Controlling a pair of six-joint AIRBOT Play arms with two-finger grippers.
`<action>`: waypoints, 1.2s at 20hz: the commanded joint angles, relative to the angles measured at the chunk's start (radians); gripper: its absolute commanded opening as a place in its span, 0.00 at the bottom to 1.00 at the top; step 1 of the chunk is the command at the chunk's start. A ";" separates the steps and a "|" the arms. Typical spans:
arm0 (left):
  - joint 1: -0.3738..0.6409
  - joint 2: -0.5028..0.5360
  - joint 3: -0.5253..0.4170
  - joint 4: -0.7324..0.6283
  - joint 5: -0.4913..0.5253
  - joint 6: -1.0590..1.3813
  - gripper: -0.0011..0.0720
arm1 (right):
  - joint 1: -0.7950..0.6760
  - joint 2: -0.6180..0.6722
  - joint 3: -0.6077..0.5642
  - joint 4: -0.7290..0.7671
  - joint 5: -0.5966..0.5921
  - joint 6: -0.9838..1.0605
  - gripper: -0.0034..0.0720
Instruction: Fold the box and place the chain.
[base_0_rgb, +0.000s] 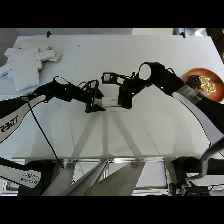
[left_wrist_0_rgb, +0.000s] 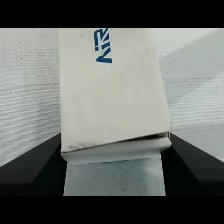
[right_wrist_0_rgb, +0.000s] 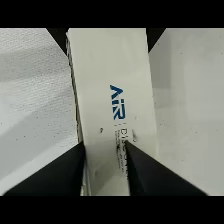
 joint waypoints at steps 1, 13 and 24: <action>0.001 0.001 0.001 0.002 0.000 0.002 0.40 | 0.001 0.000 0.000 -0.008 0.033 0.025 0.64; 0.001 0.001 0.001 0.002 0.000 0.002 0.40 | -0.001 0.058 0.000 0.001 0.052 0.136 0.54; 0.001 0.001 0.001 0.002 0.000 0.002 0.40 | -0.029 0.124 -0.001 0.313 -0.004 0.171 0.08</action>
